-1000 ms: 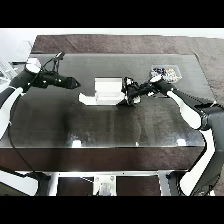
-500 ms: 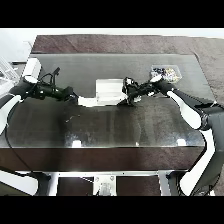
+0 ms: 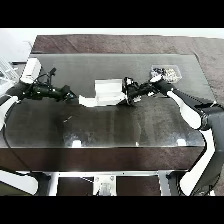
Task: Fold the box and place the chain.
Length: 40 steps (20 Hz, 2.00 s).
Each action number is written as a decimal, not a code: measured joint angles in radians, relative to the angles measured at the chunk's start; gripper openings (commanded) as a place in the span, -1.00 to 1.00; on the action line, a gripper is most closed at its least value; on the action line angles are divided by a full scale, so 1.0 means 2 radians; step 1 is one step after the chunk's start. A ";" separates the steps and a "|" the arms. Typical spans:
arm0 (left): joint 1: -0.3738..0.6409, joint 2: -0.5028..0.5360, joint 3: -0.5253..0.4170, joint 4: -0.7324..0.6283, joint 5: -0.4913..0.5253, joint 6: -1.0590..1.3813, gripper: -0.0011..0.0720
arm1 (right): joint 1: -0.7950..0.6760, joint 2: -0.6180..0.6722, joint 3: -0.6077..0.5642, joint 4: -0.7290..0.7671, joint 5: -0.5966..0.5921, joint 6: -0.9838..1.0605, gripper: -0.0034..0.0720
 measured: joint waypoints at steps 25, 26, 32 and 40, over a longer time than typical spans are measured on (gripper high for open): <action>-0.074 -0.021 -0.002 0.041 0.038 -0.099 -0.91 | 0.000 0.000 0.000 0.000 0.000 0.000 0.65; -0.077 -0.022 -0.003 0.038 0.041 -0.099 -0.91 | 0.000 0.000 0.000 0.000 0.000 0.000 0.65; -0.094 -0.030 -0.004 0.013 0.060 -0.096 -0.91 | 0.000 0.000 0.000 0.000 0.000 0.000 0.65; -0.100 -0.032 0.002 -0.048 0.055 -0.057 -0.60 | 0.000 0.000 0.000 0.000 0.000 0.000 0.65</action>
